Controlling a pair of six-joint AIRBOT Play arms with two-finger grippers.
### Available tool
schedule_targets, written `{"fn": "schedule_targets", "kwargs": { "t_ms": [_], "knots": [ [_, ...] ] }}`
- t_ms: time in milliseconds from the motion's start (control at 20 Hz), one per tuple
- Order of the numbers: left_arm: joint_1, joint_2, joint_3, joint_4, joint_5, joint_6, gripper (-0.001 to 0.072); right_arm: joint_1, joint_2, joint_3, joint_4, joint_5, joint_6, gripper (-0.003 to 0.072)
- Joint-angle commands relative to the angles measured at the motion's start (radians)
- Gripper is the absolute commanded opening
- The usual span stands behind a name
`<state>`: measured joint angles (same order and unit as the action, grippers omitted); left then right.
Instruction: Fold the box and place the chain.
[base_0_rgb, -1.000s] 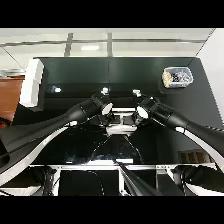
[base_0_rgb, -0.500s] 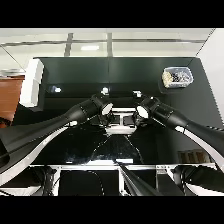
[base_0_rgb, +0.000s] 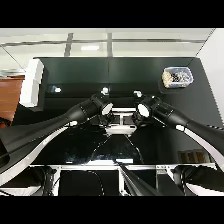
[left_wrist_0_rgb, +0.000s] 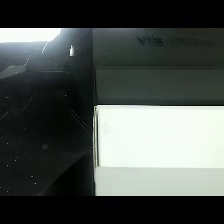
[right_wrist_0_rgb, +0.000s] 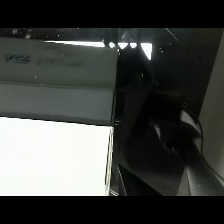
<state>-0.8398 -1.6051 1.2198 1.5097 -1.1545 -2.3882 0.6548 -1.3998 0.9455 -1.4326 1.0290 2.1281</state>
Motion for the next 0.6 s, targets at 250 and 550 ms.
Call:
{"fn": "schedule_targets", "kwargs": {
  "t_ms": [250,550],
  "knots": [
    [0.0,0.0,0.0,-0.001,0.002,0.002,0.0029,0.0,-0.008,0.001,0.0,-0.001,-0.001,0.0014],
    [0.0,0.0,0.0,0.0,0.002,0.002,0.0029,-0.008,0.001,0.088,-0.016,0.091,-0.057,0.0387]
  ]
}}
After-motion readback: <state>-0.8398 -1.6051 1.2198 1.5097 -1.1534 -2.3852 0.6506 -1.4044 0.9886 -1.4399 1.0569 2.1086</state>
